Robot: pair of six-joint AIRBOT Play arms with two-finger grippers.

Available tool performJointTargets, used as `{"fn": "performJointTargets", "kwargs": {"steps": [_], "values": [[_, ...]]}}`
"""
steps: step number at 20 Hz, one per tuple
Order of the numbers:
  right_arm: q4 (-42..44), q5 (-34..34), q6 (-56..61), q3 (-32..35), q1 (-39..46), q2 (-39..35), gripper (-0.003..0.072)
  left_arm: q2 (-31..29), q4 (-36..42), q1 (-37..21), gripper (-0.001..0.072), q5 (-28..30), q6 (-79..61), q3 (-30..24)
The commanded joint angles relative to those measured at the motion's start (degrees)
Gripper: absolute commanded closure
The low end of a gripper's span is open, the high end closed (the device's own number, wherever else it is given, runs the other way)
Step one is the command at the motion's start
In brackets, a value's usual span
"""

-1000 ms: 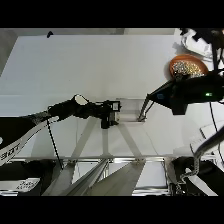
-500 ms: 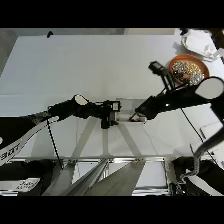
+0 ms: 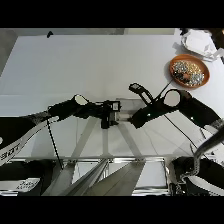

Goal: Fold the box and place the chain.

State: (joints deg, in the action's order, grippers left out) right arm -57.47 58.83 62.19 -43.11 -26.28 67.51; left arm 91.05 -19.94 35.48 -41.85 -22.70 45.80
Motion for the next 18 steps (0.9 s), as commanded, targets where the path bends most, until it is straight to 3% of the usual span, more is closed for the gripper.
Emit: {"fn": "performJointTargets", "kwargs": {"steps": [1,7,10,13,18], "values": [[-2.5,-2.5,2.5,0.2,-0.5,1.2,0.0446,0.0,0.0,0.0,0.0396,0.0,0.0,0.0],[-5.0,-0.7,4.0,-1.3,-0.5,-6.7,0.0448,0.0,0.0,0.0,0.0396,0.0,0.0,0.0],[-21.0,-0.3,14.2,-2.6,-0.4,-15.5,0.0448,0.0,0.0,0.0,0.0396,0.0,0.0,0.0],[-36.0,-0.4,24.9,-2.7,5.3,-20.7,0.0448,0.0,0.0,0.0,0.0396,0.0,0.0,0.0],[-33.6,-3.9,24.7,-2.6,18.0,-14.1,0.0383,0.0,0.0,0.0,0.0396,0.0,0.0,0.0]]}}
